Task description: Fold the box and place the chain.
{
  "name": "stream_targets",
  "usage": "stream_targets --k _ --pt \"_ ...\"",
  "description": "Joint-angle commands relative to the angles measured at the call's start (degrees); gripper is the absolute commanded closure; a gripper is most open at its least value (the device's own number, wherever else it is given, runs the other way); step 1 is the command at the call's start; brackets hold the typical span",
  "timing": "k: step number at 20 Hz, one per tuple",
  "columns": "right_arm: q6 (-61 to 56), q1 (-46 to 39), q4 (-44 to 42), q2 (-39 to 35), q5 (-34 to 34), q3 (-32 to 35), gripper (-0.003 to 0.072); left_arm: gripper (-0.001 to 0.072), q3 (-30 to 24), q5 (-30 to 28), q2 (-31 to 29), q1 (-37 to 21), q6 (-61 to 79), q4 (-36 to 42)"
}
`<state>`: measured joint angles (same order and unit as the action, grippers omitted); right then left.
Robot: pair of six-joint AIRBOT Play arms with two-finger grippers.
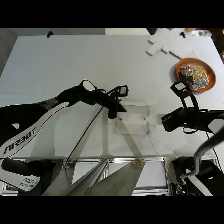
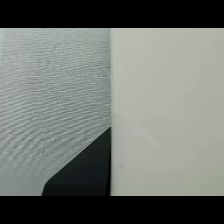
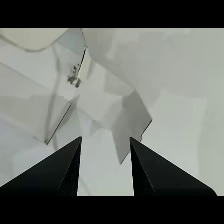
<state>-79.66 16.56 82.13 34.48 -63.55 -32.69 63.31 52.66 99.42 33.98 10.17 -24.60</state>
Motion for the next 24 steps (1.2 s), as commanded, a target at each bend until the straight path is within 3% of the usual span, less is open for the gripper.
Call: stream_targets --k 1,18,24 --pt "0.0 0.0 0.2 0.0 0.2 0.0 0.0348 0.0706 0.0 -2.4 0.0 -0.1 -0.3 -1.0" --pt "0.0 0.0 0.2 0.0 2.3 0.0 0.0348 0.0703 0.0 -2.5 1.5 -0.1 0.7 -7.0" --pt "0.0 0.0 0.2 0.0 2.3 0.0 0.0348 0.0705 0.0 3.4 1.5 -0.1 5.2 -7.0"
